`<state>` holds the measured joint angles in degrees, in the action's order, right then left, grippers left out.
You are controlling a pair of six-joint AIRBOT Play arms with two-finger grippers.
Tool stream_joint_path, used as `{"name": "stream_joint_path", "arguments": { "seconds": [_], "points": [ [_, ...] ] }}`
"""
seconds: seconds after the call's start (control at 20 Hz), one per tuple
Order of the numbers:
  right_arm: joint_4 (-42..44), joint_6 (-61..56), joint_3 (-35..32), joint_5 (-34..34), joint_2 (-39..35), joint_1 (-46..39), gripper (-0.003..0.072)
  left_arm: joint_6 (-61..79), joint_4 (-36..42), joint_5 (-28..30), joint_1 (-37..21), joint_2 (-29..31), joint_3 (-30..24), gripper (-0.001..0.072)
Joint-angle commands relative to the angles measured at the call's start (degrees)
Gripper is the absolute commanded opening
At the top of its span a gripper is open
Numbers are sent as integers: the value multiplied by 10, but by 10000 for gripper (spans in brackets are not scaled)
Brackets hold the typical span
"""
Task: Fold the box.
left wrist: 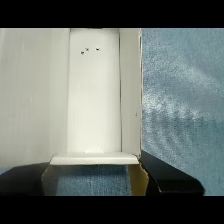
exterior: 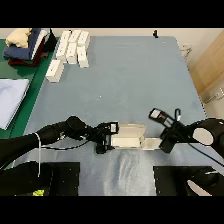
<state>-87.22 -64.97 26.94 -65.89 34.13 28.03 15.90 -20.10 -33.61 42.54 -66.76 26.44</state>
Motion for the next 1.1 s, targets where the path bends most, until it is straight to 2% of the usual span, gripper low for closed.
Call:
{"name": "stream_joint_path", "arguments": {
  "seconds": [0.0,0.05,0.1,0.2,0.3,0.5,0.7,0.95,1.0,1.05],
  "points": [
    [-253,-352,17,-75,-25,-57,2,1,-1,0,0,0,0,405],
    [-242,-396,15,-86,-12,-99,3,1,-1,0,0,0,0,405],
    [-192,-406,13,-86,9,-146,3,1,-1,0,0,0,0,405],
    [-44,-359,6,-68,59,-220,2,1,-1,0,0,0,0,405],
    [80,-282,3,-54,111,-248,3,1,-1,0,0,0,0,405],
    [195,-207,1,-44,185,-248,2,1,-1,0,0,0,0,405],
    [314,-127,2,-58,176,-232,2,1,-1,0,0,0,0,405],
    [378,-110,2,-76,124,-231,5,1,-1,0,0,0,0,405],
    [394,-97,2,-77,113,-231,72,1,-1,0,0,0,0,405],
    [409,-93,2,-76,104,-231,225,1,-1,0,0,0,0,405]
  ]
}}
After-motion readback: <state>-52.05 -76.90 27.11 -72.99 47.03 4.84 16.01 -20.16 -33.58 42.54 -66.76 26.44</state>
